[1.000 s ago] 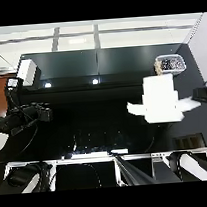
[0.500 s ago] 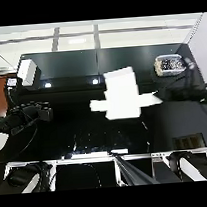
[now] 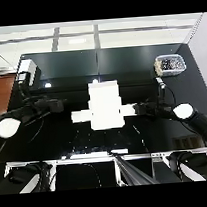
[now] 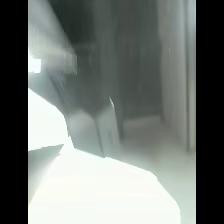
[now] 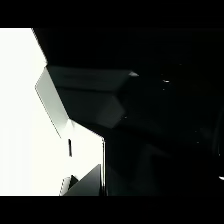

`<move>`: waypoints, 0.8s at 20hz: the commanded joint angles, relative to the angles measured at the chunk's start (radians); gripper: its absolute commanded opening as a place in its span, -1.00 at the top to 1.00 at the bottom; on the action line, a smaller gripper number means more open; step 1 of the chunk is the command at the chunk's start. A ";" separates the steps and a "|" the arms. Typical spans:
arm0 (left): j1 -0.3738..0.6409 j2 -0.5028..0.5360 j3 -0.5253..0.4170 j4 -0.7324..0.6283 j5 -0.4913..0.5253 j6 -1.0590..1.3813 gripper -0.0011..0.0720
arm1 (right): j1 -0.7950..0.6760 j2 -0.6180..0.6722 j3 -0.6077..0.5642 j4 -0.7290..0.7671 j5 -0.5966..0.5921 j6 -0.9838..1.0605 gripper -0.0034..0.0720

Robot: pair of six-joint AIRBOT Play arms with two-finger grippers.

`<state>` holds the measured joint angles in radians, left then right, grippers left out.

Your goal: Fold the box and place the chain.

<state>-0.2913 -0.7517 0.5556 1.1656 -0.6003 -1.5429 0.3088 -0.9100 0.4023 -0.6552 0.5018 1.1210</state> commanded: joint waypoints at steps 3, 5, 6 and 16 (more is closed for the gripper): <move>0.022 -0.359 0.233 -0.301 -0.236 0.274 -0.97 | 0.077 -0.001 -0.013 0.009 -0.042 0.000 0.87; 0.060 -0.518 0.330 -0.467 -0.395 0.428 -0.97 | 0.080 -0.001 -0.013 0.009 -0.040 0.000 0.87; 0.071 -0.583 0.364 -0.510 -0.441 0.456 -0.97 | 0.080 -0.001 -0.013 0.008 -0.043 0.000 0.87; 0.036 -0.855 0.481 -0.546 -0.670 0.797 -0.32 | 0.080 -0.001 -0.013 0.009 -0.042 0.000 0.87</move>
<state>-0.2451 -1.5608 1.0206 0.6365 -1.1877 -0.8867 0.3878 -0.9108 0.3901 -0.6468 0.4595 1.1210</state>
